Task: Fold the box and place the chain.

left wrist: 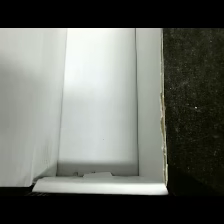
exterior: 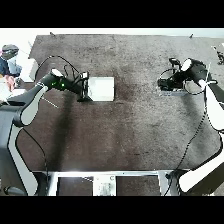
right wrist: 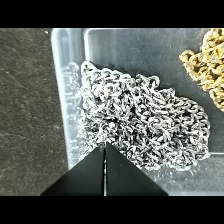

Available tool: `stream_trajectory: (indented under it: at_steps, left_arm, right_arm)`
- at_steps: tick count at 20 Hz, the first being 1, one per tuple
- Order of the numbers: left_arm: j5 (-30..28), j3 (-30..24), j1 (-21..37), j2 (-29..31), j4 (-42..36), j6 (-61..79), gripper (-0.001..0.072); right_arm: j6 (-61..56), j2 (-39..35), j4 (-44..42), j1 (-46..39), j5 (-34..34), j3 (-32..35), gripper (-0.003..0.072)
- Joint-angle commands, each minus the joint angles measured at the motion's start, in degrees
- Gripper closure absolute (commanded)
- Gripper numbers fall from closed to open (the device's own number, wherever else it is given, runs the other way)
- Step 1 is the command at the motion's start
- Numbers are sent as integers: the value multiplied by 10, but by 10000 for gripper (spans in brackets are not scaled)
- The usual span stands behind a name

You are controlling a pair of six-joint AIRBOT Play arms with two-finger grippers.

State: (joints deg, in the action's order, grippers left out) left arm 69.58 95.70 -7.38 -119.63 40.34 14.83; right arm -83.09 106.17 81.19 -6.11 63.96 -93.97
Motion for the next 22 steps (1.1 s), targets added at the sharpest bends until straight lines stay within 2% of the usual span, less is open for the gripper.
stream_trajectory:
  at_steps: [1,5,6,7,8,11,22]
  left_arm:
    - [0,0,0,0,0,0,365]
    - [0,0,0,0,0,0,365]
    - [0,0,0,0,0,0,365]
    - [0,0,0,0,0,0,366]
    - [0,0,0,0,0,0,366]
    - [0,0,0,0,0,0,365]
    - [0,0,0,0,0,0,365]
  right_arm:
    - [0,-22,0,0,5,-1,676]
    - [-1,-60,17,0,10,-1,673]
    - [-9,-60,17,0,18,-1,497]
    - [-9,-55,17,0,19,1,439]
    - [-9,-47,17,0,19,1,475]
    - [-9,-21,13,0,37,1,474]
    - [-4,12,13,1,37,1,480]
